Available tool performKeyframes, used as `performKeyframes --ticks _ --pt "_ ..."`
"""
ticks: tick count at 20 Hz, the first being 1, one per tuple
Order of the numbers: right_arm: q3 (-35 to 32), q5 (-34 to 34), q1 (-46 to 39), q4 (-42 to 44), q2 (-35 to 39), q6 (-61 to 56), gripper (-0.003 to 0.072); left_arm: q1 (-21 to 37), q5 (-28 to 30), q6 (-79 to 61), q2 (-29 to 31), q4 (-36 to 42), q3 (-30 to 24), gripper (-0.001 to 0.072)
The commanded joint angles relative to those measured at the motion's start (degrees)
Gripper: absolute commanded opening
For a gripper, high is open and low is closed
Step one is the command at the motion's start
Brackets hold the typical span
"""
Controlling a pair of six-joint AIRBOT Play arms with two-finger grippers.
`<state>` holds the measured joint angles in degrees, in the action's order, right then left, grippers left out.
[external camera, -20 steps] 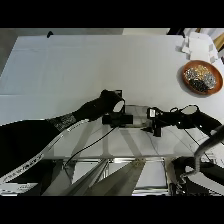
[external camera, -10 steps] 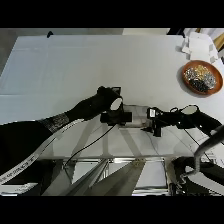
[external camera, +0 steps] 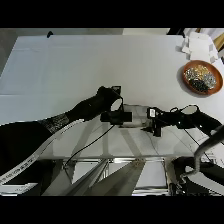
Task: Fold the box and place the chain.
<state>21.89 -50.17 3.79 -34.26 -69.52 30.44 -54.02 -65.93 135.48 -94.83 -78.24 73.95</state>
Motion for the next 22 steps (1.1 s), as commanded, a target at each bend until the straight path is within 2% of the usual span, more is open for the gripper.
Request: performKeyframes --ticks 1,4,7,10,13,16,20,21,22 --pt "0.0 0.0 0.0 0.0 0.0 0.1 0.0294 -0.4 2.3 0.0 -0.8 -0.7 -0.1 0.0003" --pt "0.0 0.0 0.0 0.0 0.0 0.1 0.0294 -0.4 2.3 0.0 -0.8 -1.0 -0.1 0.0014" --pt "0.0 0.0 0.0 0.0 0.0 0.1 0.0294 -0.5 2.4 0.0 -0.8 -1.3 -0.1 0.0088" --pt "0.0 0.0 0.0 0.0 0.0 0.1 0.0294 -0.5 3.1 0.0 -0.8 -1.3 -0.1 0.0085" --pt "0.0 0.0 0.0 0.0 0.0 0.1 0.0294 -0.5 3.2 0.0 -0.9 -1.7 -0.1 0.0009" --pt "0.0 0.0 0.0 0.0 0.0 0.1 0.0294 -0.7 3.2 0.0 -1.5 -1.7 -0.1 0.0011" --pt "0.0 0.0 0.0 0.0 0.0 0.1 0.0294 -1.1 3.2 0.0 -2.2 -1.3 -0.1 0.0046" --pt "0.0 0.0 0.0 0.0 0.0 0.1 0.0294 -1.1 3.2 0.0 -2.2 -1.3 -0.1 0.0099" --pt "0.0 0.0 0.0 0.0 0.0 0.1 0.0294 -1.1 3.2 -0.1 -2.2 -1.3 -0.1 0.0109"
